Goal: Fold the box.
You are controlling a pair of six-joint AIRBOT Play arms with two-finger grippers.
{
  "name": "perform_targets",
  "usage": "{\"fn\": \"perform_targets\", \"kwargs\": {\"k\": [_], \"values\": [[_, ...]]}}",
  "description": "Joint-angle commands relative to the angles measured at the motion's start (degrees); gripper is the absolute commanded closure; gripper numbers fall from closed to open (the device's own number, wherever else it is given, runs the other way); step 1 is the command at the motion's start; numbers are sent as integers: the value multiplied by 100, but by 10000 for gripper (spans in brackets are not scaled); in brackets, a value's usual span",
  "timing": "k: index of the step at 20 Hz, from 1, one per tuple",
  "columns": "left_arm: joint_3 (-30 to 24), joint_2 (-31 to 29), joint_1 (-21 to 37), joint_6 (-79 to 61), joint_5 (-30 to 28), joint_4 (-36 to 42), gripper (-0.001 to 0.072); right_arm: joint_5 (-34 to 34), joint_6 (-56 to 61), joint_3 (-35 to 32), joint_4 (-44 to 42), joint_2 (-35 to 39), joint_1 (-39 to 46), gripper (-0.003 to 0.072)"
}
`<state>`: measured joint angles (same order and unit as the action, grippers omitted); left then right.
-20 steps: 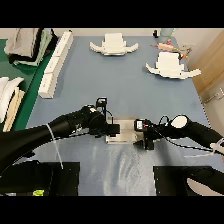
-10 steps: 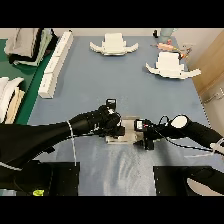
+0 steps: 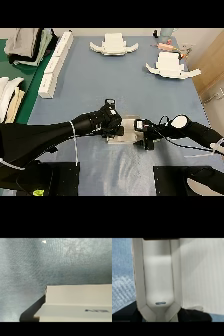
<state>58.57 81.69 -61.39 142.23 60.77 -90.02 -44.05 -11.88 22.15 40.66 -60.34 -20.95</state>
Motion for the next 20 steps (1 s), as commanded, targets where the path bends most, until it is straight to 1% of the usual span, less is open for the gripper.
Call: {"fn": "perform_targets", "kwargs": {"k": [1,5,6,7,8,11,13,17,20], "values": [[7,9,-7,74,57,-9,695,0,-15,4,7,4,2,252],[7,-2,-7,129,153,-7,691,2,-15,4,7,4,2,252],[7,-4,-7,114,146,-7,502,0,-15,4,7,4,2,252],[7,-2,-7,136,166,0,171,0,-17,4,7,4,2,252],[7,-2,-4,170,223,0,101,0,-15,4,7,4,2,252],[31,-31,-2,175,442,0,101,0,-15,4,7,4,2,252],[173,-39,7,170,678,-4,101,0,-17,4,7,4,2,252],[857,-39,42,-157,1543,-33,101,0,-17,4,7,4,2,252],[1338,-39,42,-468,2072,-52,102,2,-15,4,7,4,2,252]]}}
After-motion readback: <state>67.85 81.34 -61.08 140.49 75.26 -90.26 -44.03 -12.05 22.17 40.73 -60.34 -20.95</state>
